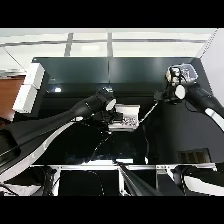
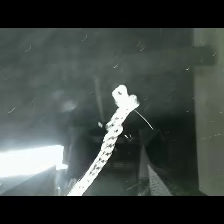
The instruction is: Fold the box and place the chain.
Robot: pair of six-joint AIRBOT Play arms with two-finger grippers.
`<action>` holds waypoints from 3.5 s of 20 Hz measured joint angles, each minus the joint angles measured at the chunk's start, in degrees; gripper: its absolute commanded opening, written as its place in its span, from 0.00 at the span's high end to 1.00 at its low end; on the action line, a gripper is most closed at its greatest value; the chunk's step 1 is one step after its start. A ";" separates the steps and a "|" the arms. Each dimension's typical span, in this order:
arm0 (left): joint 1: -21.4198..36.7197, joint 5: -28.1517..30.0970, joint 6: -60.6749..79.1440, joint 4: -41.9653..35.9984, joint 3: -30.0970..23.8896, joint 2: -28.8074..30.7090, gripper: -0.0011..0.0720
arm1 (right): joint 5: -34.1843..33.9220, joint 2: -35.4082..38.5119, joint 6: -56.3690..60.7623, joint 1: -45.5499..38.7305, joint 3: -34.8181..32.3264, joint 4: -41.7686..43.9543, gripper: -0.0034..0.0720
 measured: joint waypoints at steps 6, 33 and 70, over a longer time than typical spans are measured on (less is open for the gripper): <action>0.00 0.00 0.00 0.00 0.00 0.00 0.95 | 1.84 -5.46 7.43 1.16 3.13 -3.43 0.71; 0.00 0.00 0.02 0.02 0.00 0.00 0.95 | 22.23 32.92 -27.47 6.75 1.86 46.97 0.93; 0.59 -5.97 5.27 6.71 -2.40 12.35 0.17 | 23.50 30.23 -28.89 -4.39 -6.36 25.29 0.63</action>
